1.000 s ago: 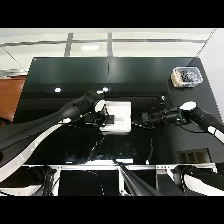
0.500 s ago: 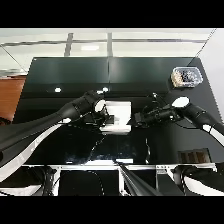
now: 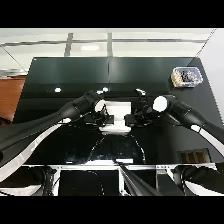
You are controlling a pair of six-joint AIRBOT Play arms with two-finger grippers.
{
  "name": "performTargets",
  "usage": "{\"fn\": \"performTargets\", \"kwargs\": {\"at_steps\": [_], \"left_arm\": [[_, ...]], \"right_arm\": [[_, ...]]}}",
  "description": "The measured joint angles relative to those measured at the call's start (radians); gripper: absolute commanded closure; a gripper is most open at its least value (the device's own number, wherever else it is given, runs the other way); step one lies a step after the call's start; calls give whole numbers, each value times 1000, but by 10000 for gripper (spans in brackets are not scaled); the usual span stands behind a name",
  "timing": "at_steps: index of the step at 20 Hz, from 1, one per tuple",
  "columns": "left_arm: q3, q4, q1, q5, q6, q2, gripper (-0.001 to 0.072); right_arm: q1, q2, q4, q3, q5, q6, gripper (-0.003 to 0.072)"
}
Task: Fold the box and place the chain.
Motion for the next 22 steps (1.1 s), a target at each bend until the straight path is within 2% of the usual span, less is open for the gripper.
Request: {"fn": "performTargets", "kwargs": {"at_steps": [5,10,11,12,13,14,16,20,22], "left_arm": [[0,0,0,2,0,0,679],[0,0,0,2,0,0,679],[0,0,0,2,0,0,679],[0,0,0,2,0,0,679],[0,0,0,3,0,0,678],[0,0,0,3,0,0,679],[0,0,0,3,0,0,679],[0,-2,0,3,-1,0,679],[0,-2,0,3,-1,0,679]], "right_arm": [[117,-68,-256,84,20,295,322],[185,-125,-370,138,48,492,324],[190,-129,-380,143,52,517,364],[194,-132,-385,146,56,538,457],[197,-135,-389,150,59,552,457],[200,-137,-394,151,62,561,496],[203,-140,-399,154,69,575,673],[207,-142,-405,155,79,583,670],[208,-142,-407,155,80,586,472]]}}
